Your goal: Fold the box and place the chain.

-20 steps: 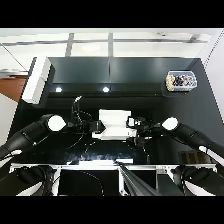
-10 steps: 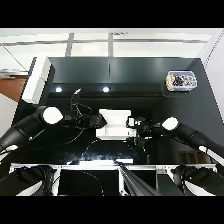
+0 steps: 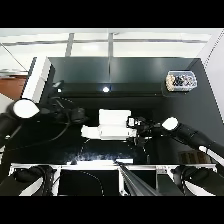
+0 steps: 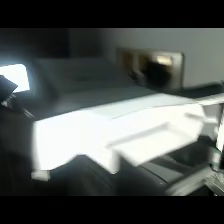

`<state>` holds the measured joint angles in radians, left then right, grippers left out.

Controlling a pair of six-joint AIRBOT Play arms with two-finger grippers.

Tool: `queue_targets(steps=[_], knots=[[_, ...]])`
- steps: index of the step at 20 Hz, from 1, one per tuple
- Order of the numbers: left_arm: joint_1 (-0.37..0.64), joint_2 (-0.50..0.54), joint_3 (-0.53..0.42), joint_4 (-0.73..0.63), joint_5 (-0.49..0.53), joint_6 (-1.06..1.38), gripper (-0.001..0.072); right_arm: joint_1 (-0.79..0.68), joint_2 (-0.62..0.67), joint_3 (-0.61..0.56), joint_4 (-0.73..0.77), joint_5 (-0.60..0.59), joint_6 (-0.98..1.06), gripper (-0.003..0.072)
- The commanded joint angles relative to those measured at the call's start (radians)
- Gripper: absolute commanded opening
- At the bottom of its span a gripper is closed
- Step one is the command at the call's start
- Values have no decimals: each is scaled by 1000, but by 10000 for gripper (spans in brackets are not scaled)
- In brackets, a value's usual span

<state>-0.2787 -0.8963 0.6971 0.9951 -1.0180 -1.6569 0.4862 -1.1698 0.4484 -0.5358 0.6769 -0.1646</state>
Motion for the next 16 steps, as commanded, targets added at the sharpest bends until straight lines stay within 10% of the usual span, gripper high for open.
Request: queue_targets(steps=[1, 7, 11, 16], knots=[[181, 104, 1, 67, -101, 98, 31, 1, 0, 0, 0, 0, 0, 471], [436, 122, -110, 62, -180, 172, 32, 1, 0, 0, 0, 0, 0, 471], [410, 60, -335, -232, -96, 307, 30, 1, 0, 0, 0, 0, 0, 471], [280, -20, -398, -276, 42, 339, 30, 1, 0, 0, 0, 0, 0, 471]])
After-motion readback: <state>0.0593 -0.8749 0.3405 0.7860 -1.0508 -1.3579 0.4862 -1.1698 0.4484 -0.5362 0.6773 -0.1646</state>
